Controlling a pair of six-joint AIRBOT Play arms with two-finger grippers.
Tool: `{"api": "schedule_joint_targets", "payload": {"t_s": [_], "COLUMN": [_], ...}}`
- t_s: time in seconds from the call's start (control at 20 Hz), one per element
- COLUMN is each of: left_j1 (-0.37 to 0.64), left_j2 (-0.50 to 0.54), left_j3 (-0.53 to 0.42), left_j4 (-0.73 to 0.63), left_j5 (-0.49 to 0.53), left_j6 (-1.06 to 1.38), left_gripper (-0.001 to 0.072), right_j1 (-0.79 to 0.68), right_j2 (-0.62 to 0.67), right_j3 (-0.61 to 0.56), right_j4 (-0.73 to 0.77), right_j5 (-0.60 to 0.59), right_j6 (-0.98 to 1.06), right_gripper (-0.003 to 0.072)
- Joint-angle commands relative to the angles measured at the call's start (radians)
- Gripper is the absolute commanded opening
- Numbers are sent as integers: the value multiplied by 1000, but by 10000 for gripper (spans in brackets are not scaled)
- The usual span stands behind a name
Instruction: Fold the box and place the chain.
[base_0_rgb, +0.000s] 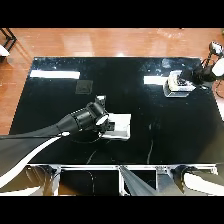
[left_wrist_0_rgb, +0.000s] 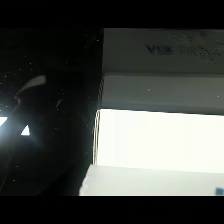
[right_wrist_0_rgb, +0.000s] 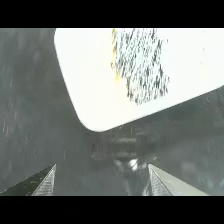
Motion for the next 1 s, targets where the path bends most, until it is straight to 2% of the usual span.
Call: {"api": "schedule_joint_targets", "payload": {"t_s": [0.0, 0.15, 0.35, 0.45, 0.65, 0.95], "left_j1": [0, 1, 1, 1, 7, 13], "left_j2": [0, 0, 0, 0, 0, 0], "left_j3": [0, 0, 0, 0, 0, 0], "left_j4": [0, 0, 0, 0, 0, 0], "left_j5": [8, 8, 8, 8, 8, 8], "left_j6": [-3, -2, -2, -2, -2, -2], "left_gripper": [18, 18, 18, 18, 18, 18], "right_j1": [-48, -49, -51, -51, -58, -77], "right_j2": [-216, -327, -418, -436, -443, -445], "right_j3": [188, 296, 367, 376, 377, 377], "right_j4": [68, 121, 172, 172, 172, 174], "right_j5": [52, 79, 76, 61, 17, 11], "right_j6": [27, 48, 76, 99, 108, 109], "right_gripper": [535, 535, 535, 412, 412, 413]}}
